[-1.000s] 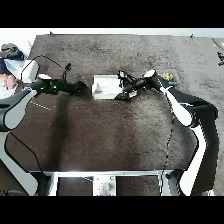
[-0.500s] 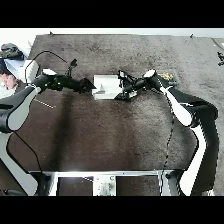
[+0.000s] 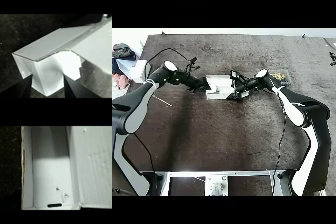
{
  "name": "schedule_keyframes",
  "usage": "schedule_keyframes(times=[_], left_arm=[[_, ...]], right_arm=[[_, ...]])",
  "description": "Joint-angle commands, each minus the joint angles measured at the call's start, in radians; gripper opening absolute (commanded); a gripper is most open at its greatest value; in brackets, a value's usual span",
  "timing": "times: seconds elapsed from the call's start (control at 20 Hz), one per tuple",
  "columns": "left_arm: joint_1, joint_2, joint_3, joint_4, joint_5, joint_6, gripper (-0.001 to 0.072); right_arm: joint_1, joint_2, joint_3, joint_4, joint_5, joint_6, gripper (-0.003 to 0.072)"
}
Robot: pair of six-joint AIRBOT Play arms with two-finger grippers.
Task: Fold the box and place the chain.
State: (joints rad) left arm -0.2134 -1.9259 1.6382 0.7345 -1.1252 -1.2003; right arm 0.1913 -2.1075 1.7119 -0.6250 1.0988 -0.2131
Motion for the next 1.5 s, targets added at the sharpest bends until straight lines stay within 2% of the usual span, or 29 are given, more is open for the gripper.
schedule_keyframes(times=[0.0,0.4,0.6,0.7,0.9,1.1,1.25,1.45], left_arm=[[-0.031,0.0,0.034,0.13,0.017,-0.136,0.041],[-0.123,-0.002,0.074,0.389,0.096,-0.408,0.041],[-0.151,-0.006,0.078,0.497,0.098,-0.537,0.0409],[-0.175,-0.027,0.115,0.588,0.064,-0.618,0.0408],[-0.23,-0.087,0.253,0.765,-0.064,-0.716,0.038],[-0.264,-0.149,0.357,0.838,-0.134,-0.752,0.0378],[-0.28,-0.172,0.381,0.928,-0.173,-0.802,0.0348],[-0.28,-0.187,0.381,0.94,-0.175,-0.808,0.0339]], right_arm=[[0.001,-0.001,0.0,0.0,0.0,0.0,0.0471],[0.001,-0.001,0.0,0.0,0.0,0.0,0.0471],[0.001,-0.001,0.0,0.0,0.0,0.0,0.0471],[0.001,-0.001,0.0,0.0,0.0,0.0,0.047],[0.001,-0.001,0.0,0.0,0.0,0.0,0.0471],[0.001,-0.001,0.0,0.0,0.0,0.0,0.0471],[0.001,-0.001,0.0,0.0,0.0,0.0,0.0471],[0.001,-0.001,0.0,0.0,0.0,0.0,0.0471]])
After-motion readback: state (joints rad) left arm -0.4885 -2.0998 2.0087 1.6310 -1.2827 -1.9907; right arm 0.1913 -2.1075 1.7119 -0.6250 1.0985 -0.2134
